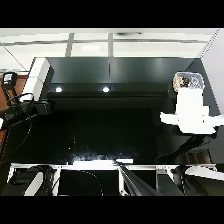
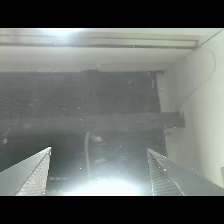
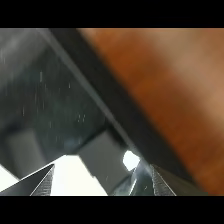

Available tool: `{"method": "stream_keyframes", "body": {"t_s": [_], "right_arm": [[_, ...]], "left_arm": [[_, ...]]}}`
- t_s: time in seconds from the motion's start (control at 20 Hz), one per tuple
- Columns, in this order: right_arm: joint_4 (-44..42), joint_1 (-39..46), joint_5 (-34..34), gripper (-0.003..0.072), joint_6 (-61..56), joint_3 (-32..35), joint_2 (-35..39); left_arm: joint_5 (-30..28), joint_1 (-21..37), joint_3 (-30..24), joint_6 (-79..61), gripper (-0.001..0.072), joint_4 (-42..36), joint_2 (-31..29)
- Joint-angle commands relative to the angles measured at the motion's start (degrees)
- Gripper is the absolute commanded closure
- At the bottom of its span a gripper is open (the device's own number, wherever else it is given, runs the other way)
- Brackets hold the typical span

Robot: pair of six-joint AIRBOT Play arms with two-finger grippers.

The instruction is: Fold the box and place the chain.

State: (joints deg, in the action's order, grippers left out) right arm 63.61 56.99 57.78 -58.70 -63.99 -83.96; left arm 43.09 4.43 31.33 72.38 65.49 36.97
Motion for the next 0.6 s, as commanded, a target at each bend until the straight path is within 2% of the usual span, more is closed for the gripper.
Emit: {"method": "stream_keyframes", "body": {"t_s": [0.0, 0.15, 0.25, 0.3, 0.35, 0.4, 0.55], "right_arm": [[-2.25, 0.72, 16.11, -0.0034, 6.08, -6.56, -7.26], [-2.1, -0.52, 17.44, -0.0034, 10.38, -7.13, -8.59], [-1.62, -1.31, 17.22, 0.0225, 12.04, -7.13, -8.7], [-1.62, -1.57, 16.31, 0.0277, 12.09, -7.13, -8.7], [-1.6, -1.79, 15.56, 0.0509, 12.33, -7.13, -8.7], [-1.62, -2.01, 15.41, 0.0642, 12.96, -7.13, -8.7], [-3.23, -2.12, 19.91, 0.068, 13.73, -7.1, -8.7]], "left_arm": [[0.57, -0.04, 0.0, 0.02, 0.0001, -1.7, 0.28], [0.63, -0.04, 0.0, 0.02, 0.0003, -4.15, 0.31], [0.68, -0.04, 0.0, 0.04, 0.0003, -4.96, 0.28], [0.72, -0.04, 0.0, 0.04, 0.0004, -4.96, 0.28], [0.7, -0.04, 0.0, 0.02, 0.0004, -4.94, 0.28], [0.72, -0.04, 0.0, 0.04, 0.0004, -4.94, 0.28], [0.66, -0.04, 0.0, 0.04, 0.0004, -4.94, 0.31]]}}
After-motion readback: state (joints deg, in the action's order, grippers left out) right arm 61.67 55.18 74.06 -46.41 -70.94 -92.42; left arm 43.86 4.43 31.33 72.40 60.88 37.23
